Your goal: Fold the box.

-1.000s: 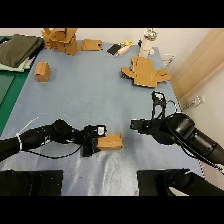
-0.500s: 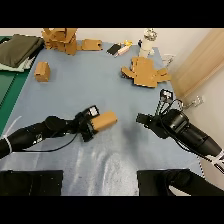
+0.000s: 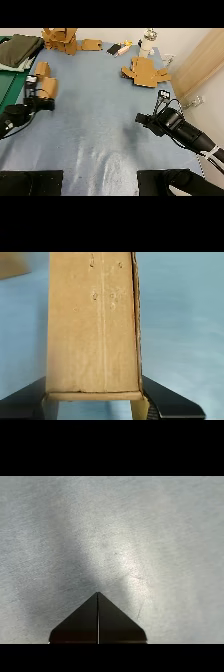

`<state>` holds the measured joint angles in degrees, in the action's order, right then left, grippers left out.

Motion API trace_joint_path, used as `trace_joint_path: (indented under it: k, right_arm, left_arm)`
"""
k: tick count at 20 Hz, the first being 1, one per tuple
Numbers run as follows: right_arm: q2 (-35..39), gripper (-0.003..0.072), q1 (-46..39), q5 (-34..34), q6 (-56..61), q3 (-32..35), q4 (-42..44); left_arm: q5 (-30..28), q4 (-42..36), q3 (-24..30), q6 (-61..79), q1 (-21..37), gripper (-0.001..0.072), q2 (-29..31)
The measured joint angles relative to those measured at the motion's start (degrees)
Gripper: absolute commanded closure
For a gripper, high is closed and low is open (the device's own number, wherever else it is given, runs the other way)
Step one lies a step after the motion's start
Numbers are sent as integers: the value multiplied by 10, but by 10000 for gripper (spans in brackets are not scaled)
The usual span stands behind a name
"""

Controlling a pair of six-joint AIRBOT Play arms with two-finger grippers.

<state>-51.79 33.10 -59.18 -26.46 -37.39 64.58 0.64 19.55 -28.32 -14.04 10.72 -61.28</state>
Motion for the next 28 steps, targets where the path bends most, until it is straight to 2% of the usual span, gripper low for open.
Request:
trace_joint_path:
  k: [3,5,9,13,17,21,28]
  right_arm:
    - [-9,682,0,19,-4,0,4]
    - [-12,682,0,34,-5,0,6]
    - [-16,682,0,55,-6,0,7]
    - [-17,682,0,63,-6,0,9]
    - [-17,682,0,66,-6,0,12]
    - [-17,682,0,68,-6,0,14]
    - [-17,682,0,80,0,0,15]
  left_arm:
    - [31,-3,5,-25,97,359,0]
    - [75,-2,7,-27,131,359,-1]
    - [116,3,-10,-10,150,358,-26]
    - [139,31,-62,-45,155,359,-83]
    - [171,139,-149,-153,156,358,-164]
    - [211,247,-264,-253,152,359,-254]
    - [221,299,-488,-301,96,359,-391]
